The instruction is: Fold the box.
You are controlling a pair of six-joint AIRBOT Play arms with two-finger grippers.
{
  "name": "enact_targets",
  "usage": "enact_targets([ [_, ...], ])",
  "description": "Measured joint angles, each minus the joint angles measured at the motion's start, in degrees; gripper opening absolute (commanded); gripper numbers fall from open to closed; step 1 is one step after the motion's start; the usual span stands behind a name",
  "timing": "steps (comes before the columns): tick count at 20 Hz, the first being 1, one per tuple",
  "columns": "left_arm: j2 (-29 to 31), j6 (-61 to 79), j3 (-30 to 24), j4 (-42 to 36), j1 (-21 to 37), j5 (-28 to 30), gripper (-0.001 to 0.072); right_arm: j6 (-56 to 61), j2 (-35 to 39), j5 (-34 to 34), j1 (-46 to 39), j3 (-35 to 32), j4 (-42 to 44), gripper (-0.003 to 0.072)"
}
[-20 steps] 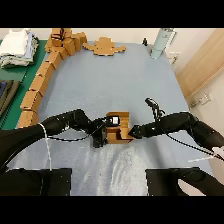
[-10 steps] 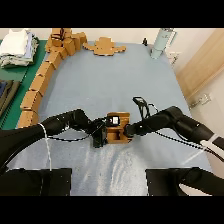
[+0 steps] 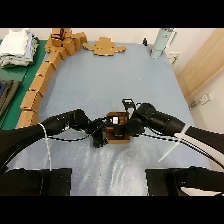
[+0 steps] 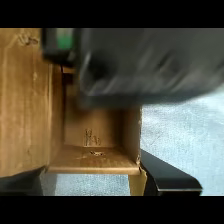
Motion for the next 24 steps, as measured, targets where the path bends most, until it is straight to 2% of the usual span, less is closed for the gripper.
enact_targets([
  [1, 0.0, 0.0, 0.0, 0.0, 0.0, 0.0, 0.0524, 1.7, -1.1, -0.6, 0.5, 0.8, -0.9, 0.0366],
  [3, 0.0, 0.0, 0.0, 0.0, 0.0, 0.0, 0.0524, 4.2, -2.4, -2.6, 1.0, 1.7, -2.8, 0.0133],
  [5, 0.0, 0.0, 0.0, 0.0, 0.0, 0.0, 0.0524, 5.8, -3.1, -3.9, 1.3, 2.2, -4.3, 0.0004],
  [9, 0.0, 0.0, 0.0, 0.0, 0.0, 0.0, 0.0524, 7.0, -3.8, -4.5, 1.6, 2.6, -5.6, 0.0006],
  [10, 0.0, 0.0, 0.0, 0.0, 0.0, 0.0, 0.0524, 7.1, -3.9, -4.6, 1.6, 2.7, -5.7, 0.0141],
  [11, 0.0, 0.0, 0.0, 0.0, 0.0, 0.0, 0.0524, 7.1, -4.0, -4.4, 1.7, 2.7, -5.7, 0.043],
  [12, 0.0, 0.0, 0.0, 0.0, 0.0, 0.0, 0.0524, 7.1, -4.1, -3.7, 1.8, 2.7, -5.1, 0.0547],
  [20, 0.0, 0.0, 0.0, 0.0, 0.0, 0.0, 0.0524, 6.9, 0.2, -7.7, 1.9, 2.8, -3.5, 0.0548],
  [24, 0.0, 0.0, 0.0, 0.0, 0.0, 0.0, 0.0524, 7.1, 5.2, -10.3, 1.9, 2.8, -3.5, 0.0509],
])
